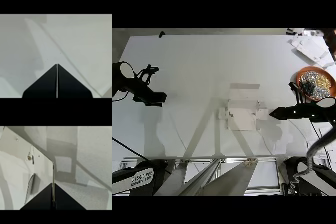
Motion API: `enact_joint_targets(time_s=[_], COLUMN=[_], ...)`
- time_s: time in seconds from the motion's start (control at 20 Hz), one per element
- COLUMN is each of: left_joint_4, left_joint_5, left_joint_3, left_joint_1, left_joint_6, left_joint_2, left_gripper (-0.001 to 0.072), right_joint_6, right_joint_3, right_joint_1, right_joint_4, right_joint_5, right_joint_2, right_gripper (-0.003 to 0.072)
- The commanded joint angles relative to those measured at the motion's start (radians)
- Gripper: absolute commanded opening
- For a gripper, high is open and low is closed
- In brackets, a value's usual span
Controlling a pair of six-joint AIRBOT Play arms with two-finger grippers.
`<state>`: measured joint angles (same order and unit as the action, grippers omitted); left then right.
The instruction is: Fold the box and place the chain.
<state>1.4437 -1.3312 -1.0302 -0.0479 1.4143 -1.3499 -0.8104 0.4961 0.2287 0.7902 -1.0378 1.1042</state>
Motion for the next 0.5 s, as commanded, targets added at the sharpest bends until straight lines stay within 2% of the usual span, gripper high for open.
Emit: enact_joint_targets(time_s=[0.0,0.05,0.2,0.3,0.45], left_joint_4=[-0.151,-0.237,-0.552,-0.653,-0.668], left_joint_5=[0.063,0.08,0.085,0.09,0.109], left_joint_3=[0.0,0.0,0.0,0.0,0.0], left_joint_1=[0.0,0.0,0.019,0.08,0.219], left_joint_6=[-0.038,-0.08,-0.235,-0.377,-0.606], left_joint_2=[-0.001,-0.001,-0.001,-0.001,-0.005], left_gripper=[0.0064,0.0128,0.0498,0.0519,0.051], right_joint_6=[-0.001,-0.001,0.0,0.007,0.034], right_joint_3=[-0.007,-0.007,-0.007,-0.007,-0.007], right_joint_1=[-0.001,-0.001,-0.001,-0.006,-0.089], right_joint_4=[-0.011,-0.011,-0.016,-0.041,-0.027], right_joint_5=[0.017,0.017,0.017,0.015,0.034], right_joint_2=[-0.002,-0.002,-0.002,-0.002,-0.002], right_gripper=[0.0005,0.0005,0.0005,0.0005,0.0005])
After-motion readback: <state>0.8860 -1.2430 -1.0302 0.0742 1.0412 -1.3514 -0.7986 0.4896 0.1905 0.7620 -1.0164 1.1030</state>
